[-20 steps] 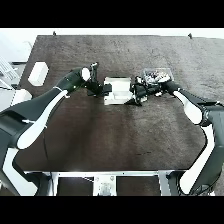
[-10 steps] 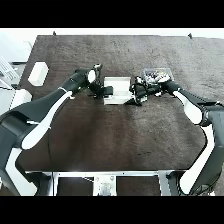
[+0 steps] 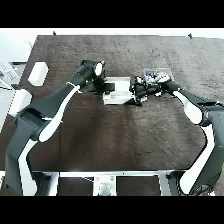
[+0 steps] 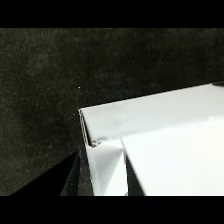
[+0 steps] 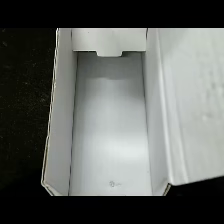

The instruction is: Fold the box and place the chain.

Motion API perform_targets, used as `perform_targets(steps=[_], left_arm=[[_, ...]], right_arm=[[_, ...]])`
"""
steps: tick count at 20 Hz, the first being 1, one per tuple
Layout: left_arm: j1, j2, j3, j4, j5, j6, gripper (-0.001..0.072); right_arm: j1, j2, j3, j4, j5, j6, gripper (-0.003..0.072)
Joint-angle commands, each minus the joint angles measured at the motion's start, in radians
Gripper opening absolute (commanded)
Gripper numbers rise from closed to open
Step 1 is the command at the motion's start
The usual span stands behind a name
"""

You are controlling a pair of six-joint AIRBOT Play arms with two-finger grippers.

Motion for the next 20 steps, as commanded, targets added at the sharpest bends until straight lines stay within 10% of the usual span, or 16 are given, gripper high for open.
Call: perform_targets(steps=[1,20], left_arm=[[-0.001,-0.023,0.035,0.008,-0.054,-0.047,0.0328],[-0.024,-0.090,0.098,0.064,-0.114,-0.149,0.0328]], right_arm=[[0.001,0.000,0.000,0.000,0.001,0.000,0.0583],[0.001,0.000,0.000,0.000,0.001,0.000,0.0583]])
